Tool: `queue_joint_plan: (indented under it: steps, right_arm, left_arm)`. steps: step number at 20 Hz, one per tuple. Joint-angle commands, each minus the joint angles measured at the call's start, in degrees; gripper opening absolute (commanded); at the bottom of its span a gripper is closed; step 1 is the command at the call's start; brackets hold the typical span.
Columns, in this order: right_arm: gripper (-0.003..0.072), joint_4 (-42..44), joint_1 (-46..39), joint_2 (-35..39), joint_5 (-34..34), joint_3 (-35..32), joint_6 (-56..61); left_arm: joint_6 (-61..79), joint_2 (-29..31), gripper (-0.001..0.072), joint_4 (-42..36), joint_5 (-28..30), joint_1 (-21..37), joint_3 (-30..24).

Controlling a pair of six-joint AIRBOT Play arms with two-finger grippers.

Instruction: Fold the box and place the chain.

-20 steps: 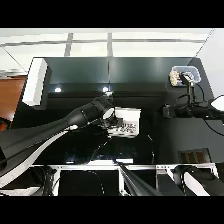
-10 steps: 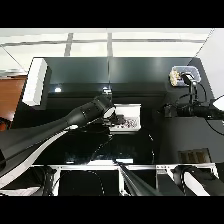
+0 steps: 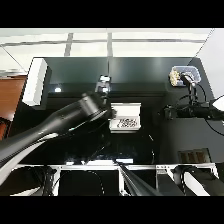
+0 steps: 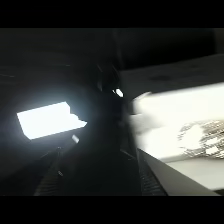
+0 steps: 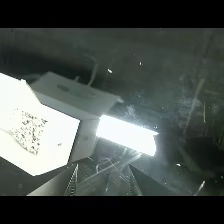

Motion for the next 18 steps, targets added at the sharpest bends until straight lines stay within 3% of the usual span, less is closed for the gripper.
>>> queue_joint_plan:
  steps: [1, 3, 5, 6, 7, 8, 9, 10, 15, 18]
  right_arm:
    - [0.0368, -1.88, -0.04, -0.04, 0.22, 0.07, 0.09]
    - [0.0368, -1.66, -0.04, -0.04, -0.55, 0.07, 0.15]
    - [0.0368, 0.22, -0.02, -0.04, -0.42, 0.07, 0.63]
    - [0.0368, 1.42, -0.02, -0.04, -0.35, 0.07, 0.61]
    - [0.0369, 2.25, -0.02, -0.04, -0.44, 0.07, 0.57]
    - [0.0368, 2.36, -0.02, -0.04, -0.39, 0.07, 0.59]
    - [0.0369, 2.34, -0.04, -0.04, -0.37, 0.07, 0.59]
    - [0.0369, 2.36, -0.04, -0.04, -0.35, 0.07, 0.59]
    - [0.0369, 2.14, -0.04, -0.04, 2.08, 0.07, -0.15]
    - [0.0369, 2.21, -0.02, -0.04, 2.29, 0.07, -0.61]
  left_arm:
    - [6.16, 13.31, 0.0539, 2.62, 4.24, 5.62, -12.61]
    - [20.98, 22.32, 0.0539, -13.92, 13.46, 14.45, -24.24]
    - [47.8, 28.63, 0.0539, -41.77, 21.86, 24.44, -34.05]
    - [67.3, 29.68, 0.0539, -57.35, 21.29, 29.07, -37.44]
    - [84.96, 29.35, 0.0539, -67.8, 18.27, 31.98, -39.43]
    - [93.29, 28.37, 0.0539, -74.1, 17.57, 33.4, -41.11]
    - [99.08, 26.69, 0.0585, -77.42, 18.88, 33.33, -42.07]
    - [104.91, 24.9, 0.0716, -77.9, 20.0, 32.61, -42.12]
    - [124.32, 18.32, 0.0709, -78.51, 28.26, 28.09, -42.05]
    - [139.27, 16.2, 0.0709, -77.81, 27.89, 27.06, -41.7]
